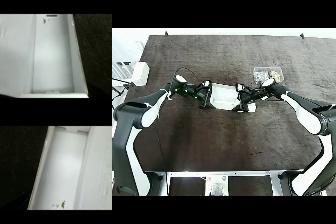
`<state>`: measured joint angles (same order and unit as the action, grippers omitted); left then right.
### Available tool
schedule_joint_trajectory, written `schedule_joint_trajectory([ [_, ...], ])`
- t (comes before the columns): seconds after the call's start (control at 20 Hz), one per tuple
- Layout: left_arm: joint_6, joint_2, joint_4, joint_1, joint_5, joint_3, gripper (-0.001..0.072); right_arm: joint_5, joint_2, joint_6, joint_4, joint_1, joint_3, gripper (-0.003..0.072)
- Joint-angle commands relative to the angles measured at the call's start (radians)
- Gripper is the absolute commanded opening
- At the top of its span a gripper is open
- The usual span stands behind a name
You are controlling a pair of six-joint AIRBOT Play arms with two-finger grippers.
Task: Fold the box and place the chain.
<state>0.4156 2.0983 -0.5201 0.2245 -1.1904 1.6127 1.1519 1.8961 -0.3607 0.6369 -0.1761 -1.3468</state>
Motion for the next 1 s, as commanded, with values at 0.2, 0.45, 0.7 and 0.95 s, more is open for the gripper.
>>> schedule_joint_trajectory([
  [0.2,0.000,0.001,-0.003,0.000,0.004,0.001,0.0232,0.001,0.000,0.000,-0.001,-0.001,0.000,0.0583],
  [0.45,-0.060,0.001,-0.003,0.000,0.023,0.001,0.0231,0.001,-0.011,0.055,0.003,0.003,-0.012,0.0720],
  [0.7,-0.071,0.001,-0.023,0.000,0.031,0.001,0.0231,0.002,-0.050,0.123,0.050,0.042,-0.014,0.0720],
  [0.95,-0.079,0.001,-0.050,0.000,0.031,0.001,0.0231,0.047,-0.077,0.216,0.089,0.118,-0.014,0.0720],
])
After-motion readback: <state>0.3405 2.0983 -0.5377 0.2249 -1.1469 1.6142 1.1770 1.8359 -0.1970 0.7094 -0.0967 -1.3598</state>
